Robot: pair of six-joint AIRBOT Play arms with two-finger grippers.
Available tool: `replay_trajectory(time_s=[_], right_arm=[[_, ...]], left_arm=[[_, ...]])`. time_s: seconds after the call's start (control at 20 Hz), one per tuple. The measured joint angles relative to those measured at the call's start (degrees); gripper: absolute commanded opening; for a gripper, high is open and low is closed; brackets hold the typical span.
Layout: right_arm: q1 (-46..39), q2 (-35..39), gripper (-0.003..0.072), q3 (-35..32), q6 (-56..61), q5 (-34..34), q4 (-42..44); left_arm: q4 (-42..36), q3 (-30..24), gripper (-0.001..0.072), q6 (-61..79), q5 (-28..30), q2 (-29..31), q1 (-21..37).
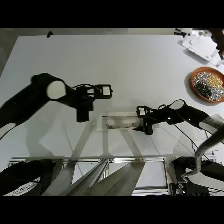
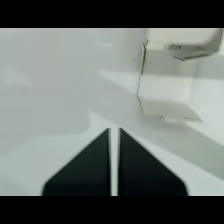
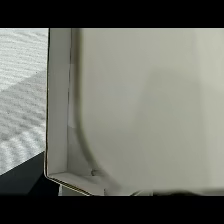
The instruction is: Fold the box and place the chain.
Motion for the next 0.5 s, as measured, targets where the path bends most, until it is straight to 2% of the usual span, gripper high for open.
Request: replay_trajectory(time_s=[0.2, 0.35, 0.5], right_arm=[[0.0, 0.0, 0.0406, 0.0, 0.0, 0.0, 0.0], [0.0, 0.0, 0.0406, 0.0, 0.0, 0.0, 0.0], [0.0, 0.0, 0.0406, 0.0, 0.0, 0.0, 0.0]], left_arm=[[-13.3, -1.7, 0.0002, 3.3, -4.9, 5.9, 0.2], [-24.3, -6.2, 0.0005, 9.5, -1.4, 5.5, -1.9], [-33.9, -9.5, 0.0003, 16.8, 5.0, 1.6, -4.2]])
